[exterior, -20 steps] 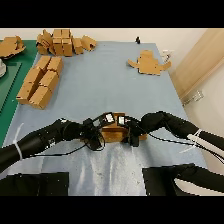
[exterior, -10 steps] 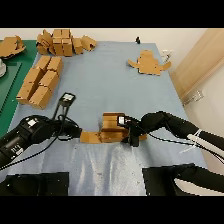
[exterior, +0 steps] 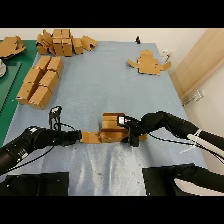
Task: Fold the box.
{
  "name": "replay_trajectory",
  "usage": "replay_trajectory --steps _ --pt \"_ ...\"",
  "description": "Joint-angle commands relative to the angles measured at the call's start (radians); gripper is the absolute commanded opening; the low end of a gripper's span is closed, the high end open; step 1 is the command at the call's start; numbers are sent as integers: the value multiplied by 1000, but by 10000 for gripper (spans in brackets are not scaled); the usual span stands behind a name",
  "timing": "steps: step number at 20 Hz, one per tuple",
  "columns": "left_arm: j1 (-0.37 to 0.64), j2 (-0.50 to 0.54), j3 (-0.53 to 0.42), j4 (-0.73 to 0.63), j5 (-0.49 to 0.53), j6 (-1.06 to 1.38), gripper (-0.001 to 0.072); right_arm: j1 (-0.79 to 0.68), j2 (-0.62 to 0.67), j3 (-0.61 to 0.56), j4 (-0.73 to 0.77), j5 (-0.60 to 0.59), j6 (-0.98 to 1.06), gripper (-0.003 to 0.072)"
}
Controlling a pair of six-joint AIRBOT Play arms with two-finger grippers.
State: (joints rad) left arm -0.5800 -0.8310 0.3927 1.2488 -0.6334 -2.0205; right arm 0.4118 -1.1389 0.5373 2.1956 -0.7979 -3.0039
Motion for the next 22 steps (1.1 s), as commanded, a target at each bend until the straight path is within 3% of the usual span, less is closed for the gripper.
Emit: replay_trajectory --steps 1,6,14,22 --pt "-31 -50 -12 -105 85 -3 10 1 0 -1 0 0 0 450" --pt "-95 -99 -11 -173 219 -2 10 1 0 -1 0 0 0 450" --pt "-188 -104 -10 -243 301 -2 10 1 0 -1 0 0 0 450" --pt "-209 -104 31 -269 308 26 9 1 0 -1 0 1 0 450"
